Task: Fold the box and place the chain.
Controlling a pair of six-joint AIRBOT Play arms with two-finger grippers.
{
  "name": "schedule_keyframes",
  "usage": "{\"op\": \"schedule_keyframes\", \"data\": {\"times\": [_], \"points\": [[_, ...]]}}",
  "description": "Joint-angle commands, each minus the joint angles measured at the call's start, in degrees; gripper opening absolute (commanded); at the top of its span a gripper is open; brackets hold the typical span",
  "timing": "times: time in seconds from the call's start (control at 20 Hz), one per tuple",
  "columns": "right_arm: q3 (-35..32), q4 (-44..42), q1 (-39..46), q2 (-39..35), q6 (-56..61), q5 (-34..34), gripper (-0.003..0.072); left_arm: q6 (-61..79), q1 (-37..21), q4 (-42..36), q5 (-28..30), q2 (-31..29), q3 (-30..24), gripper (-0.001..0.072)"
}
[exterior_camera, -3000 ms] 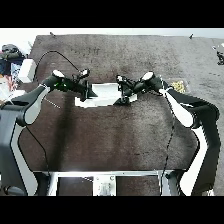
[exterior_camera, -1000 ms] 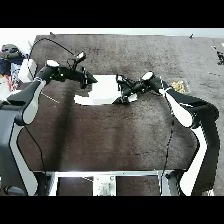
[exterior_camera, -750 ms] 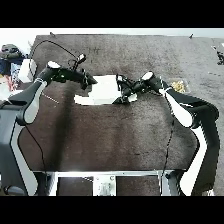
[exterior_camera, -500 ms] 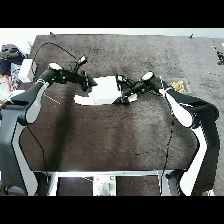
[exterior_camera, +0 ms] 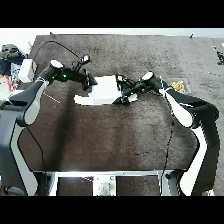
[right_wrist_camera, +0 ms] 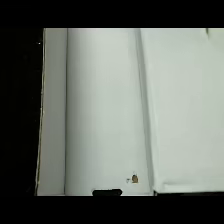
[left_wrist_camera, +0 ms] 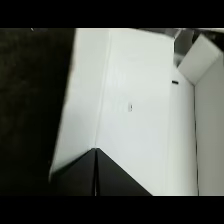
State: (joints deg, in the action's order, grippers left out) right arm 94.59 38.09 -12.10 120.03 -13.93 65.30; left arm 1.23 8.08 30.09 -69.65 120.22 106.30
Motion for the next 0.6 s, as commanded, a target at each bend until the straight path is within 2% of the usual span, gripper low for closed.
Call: {"op": "schedule_keyframes", "data": {"times": [0.0,0.2,0.4,0.55], "points": [[0.0,-0.2,0.0,0.0,0.2,0.0,0.0459,0.6,-1.2,-0.5,-0.7,-3.7,0.2,0.0009],[0.0,-0.1,0.0,0.0,0.2,0.0,0.0459,0.7,-2.8,5.6,-5.7,-8.6,0.4,0.0008],[0.0,-0.1,0.0,0.0,0.2,0.0,0.0459,-4.9,-2.3,19.7,-7.0,-10.6,0.0,0.0005],[0.0,-0.1,0.0,0.0,0.2,0.0,0.0459,-8.5,-0.8,22.1,-6.8,-11.0,-0.9,0.0005]]}}
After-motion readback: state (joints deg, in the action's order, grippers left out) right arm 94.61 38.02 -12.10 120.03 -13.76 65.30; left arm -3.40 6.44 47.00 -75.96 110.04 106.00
